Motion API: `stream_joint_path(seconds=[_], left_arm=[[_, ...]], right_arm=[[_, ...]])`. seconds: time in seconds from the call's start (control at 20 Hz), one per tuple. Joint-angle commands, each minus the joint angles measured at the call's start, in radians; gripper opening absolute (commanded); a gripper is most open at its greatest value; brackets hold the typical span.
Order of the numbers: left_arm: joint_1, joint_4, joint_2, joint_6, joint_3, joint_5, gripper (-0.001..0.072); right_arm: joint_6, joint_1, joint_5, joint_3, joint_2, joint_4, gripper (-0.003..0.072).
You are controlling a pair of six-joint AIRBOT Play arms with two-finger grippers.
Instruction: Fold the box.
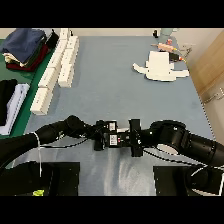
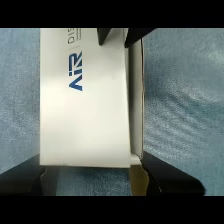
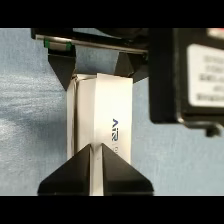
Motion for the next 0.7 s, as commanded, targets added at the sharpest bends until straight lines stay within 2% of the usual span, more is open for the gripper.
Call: stream_joint_path(seconds=[0.0,0.3,0.35,0.4,0.45,0.5,0.6,0.65], left_arm=[[0.0,-0.001,0.0,-0.001,0.001,0.0,0.052],[0.0,-0.001,0.0,-0.001,0.001,0.0,0.0521],[0.0,-0.001,0.0,-0.001,0.001,0.0,0.052],[0.0,-0.001,0.0,-0.001,0.001,0.0,0.052],[0.0,-0.001,0.0,-0.001,0.001,0.0,0.0521],[0.0,-0.001,0.0,-0.001,0.001,0.0,0.052],[0.0,-0.001,0.0,-0.001,0.001,0.0,0.052],[0.0,-0.001,0.0,-0.001,0.001,0.0,0.0521]], right_arm=[[-0.001,0.001,0.024,-0.004,-0.007,0.027,0.0059],[0.0,0.0,0.022,-0.003,0.01,0.029,0.0066],[0.001,0.0,0.018,-0.003,0.023,0.028,0.0136],[0.004,0.0,0.012,-0.003,0.04,0.028,0.0271],[0.022,0.0,0.008,-0.003,0.055,0.028,0.0281],[0.06,0.0,0.003,-0.003,0.068,0.029,0.0264],[0.12,-0.001,-0.005,-0.006,0.076,0.029,0.0002],[0.151,-0.005,-0.032,-0.013,0.076,0.033,0.0002]])
